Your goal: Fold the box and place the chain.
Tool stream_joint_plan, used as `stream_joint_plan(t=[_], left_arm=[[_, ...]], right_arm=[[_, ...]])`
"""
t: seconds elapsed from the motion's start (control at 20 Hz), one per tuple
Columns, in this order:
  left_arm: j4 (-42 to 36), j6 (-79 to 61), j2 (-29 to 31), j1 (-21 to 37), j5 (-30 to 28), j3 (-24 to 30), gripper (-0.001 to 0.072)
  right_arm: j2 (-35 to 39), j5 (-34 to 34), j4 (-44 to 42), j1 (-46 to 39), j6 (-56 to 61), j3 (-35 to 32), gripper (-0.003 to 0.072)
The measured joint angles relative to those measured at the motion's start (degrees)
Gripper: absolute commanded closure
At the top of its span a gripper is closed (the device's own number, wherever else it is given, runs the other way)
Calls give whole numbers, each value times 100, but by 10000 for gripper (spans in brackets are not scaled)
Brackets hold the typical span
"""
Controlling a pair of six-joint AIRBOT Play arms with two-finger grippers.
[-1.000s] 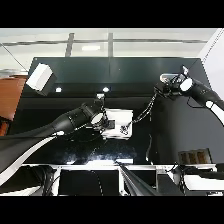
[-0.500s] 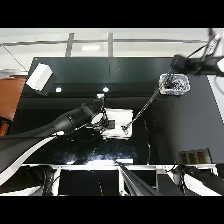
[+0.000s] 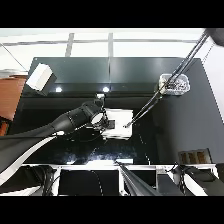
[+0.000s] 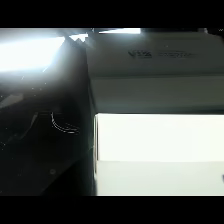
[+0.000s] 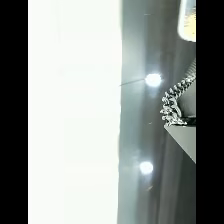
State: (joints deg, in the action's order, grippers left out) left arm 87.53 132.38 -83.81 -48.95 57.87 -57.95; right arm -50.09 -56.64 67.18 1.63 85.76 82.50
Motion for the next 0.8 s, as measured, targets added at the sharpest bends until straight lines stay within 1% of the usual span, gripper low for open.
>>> stream_joint_plan(t=[0.15,0.3,0.4,0.6,0.8], left_arm=[[0,0,0,0,13,-2,679],[0,0,0,0,26,-2,679],[2,0,0,0,37,-2,679],[2,2,0,0,42,-2,679],[2,2,0,0,44,-2,679]], right_arm=[[70,-496,-424,0,-146,433,657],[96,-1091,-1062,42,-339,612,657],[103,-1375,-1335,160,-409,662,657],[107,-1574,-1849,605,-503,706,657],[103,-1565,-2129,1143,-529,717,656]])
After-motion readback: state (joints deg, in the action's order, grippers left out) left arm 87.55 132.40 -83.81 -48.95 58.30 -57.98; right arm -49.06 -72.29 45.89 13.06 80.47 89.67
